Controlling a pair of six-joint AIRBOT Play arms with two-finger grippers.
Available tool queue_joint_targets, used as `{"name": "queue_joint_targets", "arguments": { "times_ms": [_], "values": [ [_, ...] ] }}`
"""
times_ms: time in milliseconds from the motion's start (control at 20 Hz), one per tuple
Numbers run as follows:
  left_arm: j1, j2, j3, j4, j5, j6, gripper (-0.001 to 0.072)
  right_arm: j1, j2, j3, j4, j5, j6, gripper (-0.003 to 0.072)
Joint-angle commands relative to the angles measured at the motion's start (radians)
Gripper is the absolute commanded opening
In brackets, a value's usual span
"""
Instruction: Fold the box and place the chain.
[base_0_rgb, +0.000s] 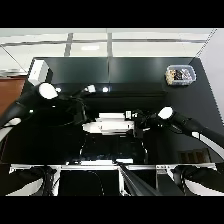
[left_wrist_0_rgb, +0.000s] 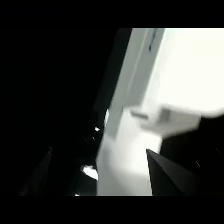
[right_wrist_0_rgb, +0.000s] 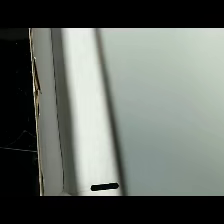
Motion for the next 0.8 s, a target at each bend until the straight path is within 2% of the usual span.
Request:
{"name": "queue_joint_targets", "arguments": {
  "times_ms": [0, 50, 100, 150, 200, 300, 450, 550, 600, 650, 750],
  "values": [
    [0.062, 0.071, -0.008, 0.005, -0.31, -0.339, 0.0402, 0.0, 0.0, 0.001, 0.0, 0.0, 0.0, 0.0415],
    [0.058, 0.069, -0.032, -0.079, -0.376, -0.381, 0.0056, 0.0, 0.0, 0.001, -0.001, 0.004, -0.001, 0.0278],
    [0.043, 0.069, -0.071, -0.183, -0.402, -0.374, 0.0023, 0.0, 0.0, 0.001, -0.001, 0.005, -0.001, 0.0117],
    [0.016, 0.069, -0.12, -0.295, -0.377, -0.349, 0.0023, 0.0, 0.0, 0.001, -0.001, 0.005, -0.001, 0.0067],
    [-0.016, 0.069, -0.164, -0.385, -0.309, -0.307, 0.0023, 0.0, 0.0, 0.001, 0.0, 0.003, 0.0, 0.0066],
    [-0.075, 0.069, -0.212, -0.526, -0.095, -0.237, 0.0023, 0.0, 0.0, 0.001, 0.0, 0.003, 0.0, 0.0066],
    [-0.094, 0.069, -0.21, -0.721, 0.291, -0.129, 0.0024, 0.0, 0.0, 0.001, 0.001, 0.003, 0.0, 0.0066],
    [-0.094, 0.059, -0.206, -0.76, 0.525, -0.09, 0.0024, 0.0, 0.0, 0.001, 0.001, 0.003, 0.0, 0.0066],
    [-0.091, 0.044, -0.2, -0.747, 0.569, -0.06, 0.0023, 0.0, 0.0, 0.001, 0.001, 0.003, 0.0, 0.0066],
    [-0.087, 0.016, -0.189, -0.706, 0.567, -0.058, 0.0024, 0.0, 0.0, 0.001, 0.001, 0.003, 0.0, 0.0066],
    [-0.086, -0.048, -0.17, -0.635, 0.499, -0.058, 0.0024, 0.0, 0.0, 0.001, 0.001, 0.003, 0.0, 0.0065]
  ]
}}
